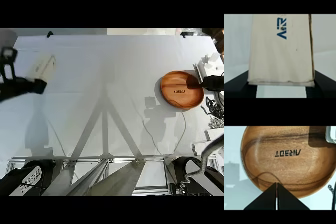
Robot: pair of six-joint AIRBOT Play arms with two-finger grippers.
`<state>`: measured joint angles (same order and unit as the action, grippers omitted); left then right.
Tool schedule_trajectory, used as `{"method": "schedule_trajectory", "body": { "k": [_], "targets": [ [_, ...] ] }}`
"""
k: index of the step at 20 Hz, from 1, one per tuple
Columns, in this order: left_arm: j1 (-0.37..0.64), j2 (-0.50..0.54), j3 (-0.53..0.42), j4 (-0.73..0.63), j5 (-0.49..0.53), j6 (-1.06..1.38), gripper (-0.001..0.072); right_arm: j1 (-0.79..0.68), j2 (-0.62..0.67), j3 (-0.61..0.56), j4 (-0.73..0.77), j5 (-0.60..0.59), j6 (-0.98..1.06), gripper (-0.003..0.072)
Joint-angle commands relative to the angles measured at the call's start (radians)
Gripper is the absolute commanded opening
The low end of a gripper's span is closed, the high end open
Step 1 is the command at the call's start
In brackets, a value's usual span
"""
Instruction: Fold the box and place the chain.
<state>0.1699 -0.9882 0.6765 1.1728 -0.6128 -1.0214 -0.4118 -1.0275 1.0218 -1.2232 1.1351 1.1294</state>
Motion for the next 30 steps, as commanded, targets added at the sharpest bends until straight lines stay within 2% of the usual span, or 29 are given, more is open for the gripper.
{"method": "schedule_trajectory", "body": {
  "k": [1,3,4,6,7,10,13,15,18,23,26,30],
  "targets": [
    [0.014,-0.055,-0.174,-0.035,0.178,0.015,0.0013,-0.001,0.001,0.000,0.002,-0.017,0.000,0.0010],
    [0.014,-0.106,-0.184,-0.035,0.176,0.015,0.0033,-0.001,0.001,0.000,0.001,-0.029,0.000,0.0010],
    [0.014,-0.124,-0.184,-0.035,0.175,0.015,0.0131,-0.001,0.001,0.000,0.001,-0.029,0.000,0.0010],
    [0.013,-0.132,-0.184,-0.035,0.154,0.011,0.0596,-0.001,0.001,0.000,0.001,-0.029,0.000,0.0010],
    [0.014,-0.130,-0.184,-0.035,0.152,0.011,0.0693,-0.001,0.001,0.000,0.001,-0.029,0.000,0.0010],
    [0.014,-0.087,-0.184,-0.035,0.092,0.012,0.0695,-0.001,0.001,0.000,0.001,-0.028,0.000,0.0010],
    [0.014,0.015,-0.184,-0.026,0.022,0.012,0.0694,-0.001,0.001,0.000,0.001,-0.028,-0.001,0.0010],
    [0.014,0.122,-0.184,0.023,-0.028,0.012,0.0694,-0.001,0.001,0.000,0.001,-0.028,0.000,0.0010],
    [0.015,0.327,-0.184,0.109,-0.030,0.012,0.0693,-0.001,0.001,0.000,0.001,-0.028,-0.001,0.0010],
    [0.015,0.625,-0.184,0.115,-0.029,0.011,0.0693,-0.001,0.001,0.000,0.001,-0.028,-0.001,0.0010],
    [0.015,0.766,-0.184,0.115,-0.029,0.011,0.0693,-0.001,0.001,0.000,0.001,-0.028,0.000,0.0010],
    [0.015,0.900,-0.184,0.115,-0.029,0.011,0.0693,-0.001,0.001,0.000,0.001,-0.028,0.000,0.0010]
  ]
}}
